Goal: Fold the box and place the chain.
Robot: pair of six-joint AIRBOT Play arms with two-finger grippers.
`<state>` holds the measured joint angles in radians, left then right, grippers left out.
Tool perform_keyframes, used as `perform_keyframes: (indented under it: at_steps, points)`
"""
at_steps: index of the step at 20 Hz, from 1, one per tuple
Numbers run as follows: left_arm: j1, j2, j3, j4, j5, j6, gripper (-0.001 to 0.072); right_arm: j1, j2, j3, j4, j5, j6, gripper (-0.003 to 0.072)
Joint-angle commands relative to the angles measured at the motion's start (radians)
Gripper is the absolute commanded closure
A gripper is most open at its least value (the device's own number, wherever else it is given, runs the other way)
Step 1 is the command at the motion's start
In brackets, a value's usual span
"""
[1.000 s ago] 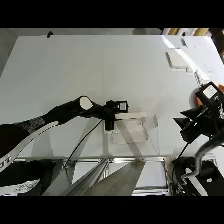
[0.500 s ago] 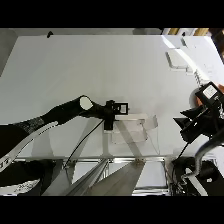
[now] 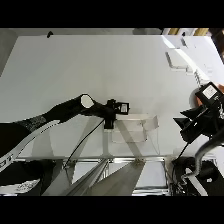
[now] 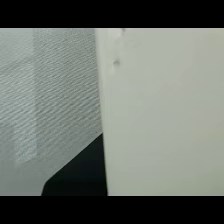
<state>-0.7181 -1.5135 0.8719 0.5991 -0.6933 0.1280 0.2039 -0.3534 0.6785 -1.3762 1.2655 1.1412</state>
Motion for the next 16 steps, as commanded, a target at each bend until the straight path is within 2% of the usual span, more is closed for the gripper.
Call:
perform_keyframes:
  at_steps: [1, 10, 14, 16]
  points:
    - [0.0, -0.006, 0.001, 0.001, -0.002, 0.003, 0.0704, 0.001, 0.0, 0.0, 0.0, 0.003, 0.001, 0.035]
    - [0.0, -0.006, 0.001, 0.0, -0.002, 0.003, 0.0699, 0.001, 0.0, -0.002, 0.007, 0.016, -0.031, 0.0355]
    - [0.0, -0.006, 0.001, 0.0, -0.006, 0.003, 0.0699, 0.039, -0.027, -0.094, 0.221, 0.002, -0.196, 0.0425]
    - [0.0, -0.006, 0.001, 0.0, -0.006, 0.003, 0.0699, 0.078, -0.064, -0.179, 0.255, -0.027, -0.323, 0.0441]
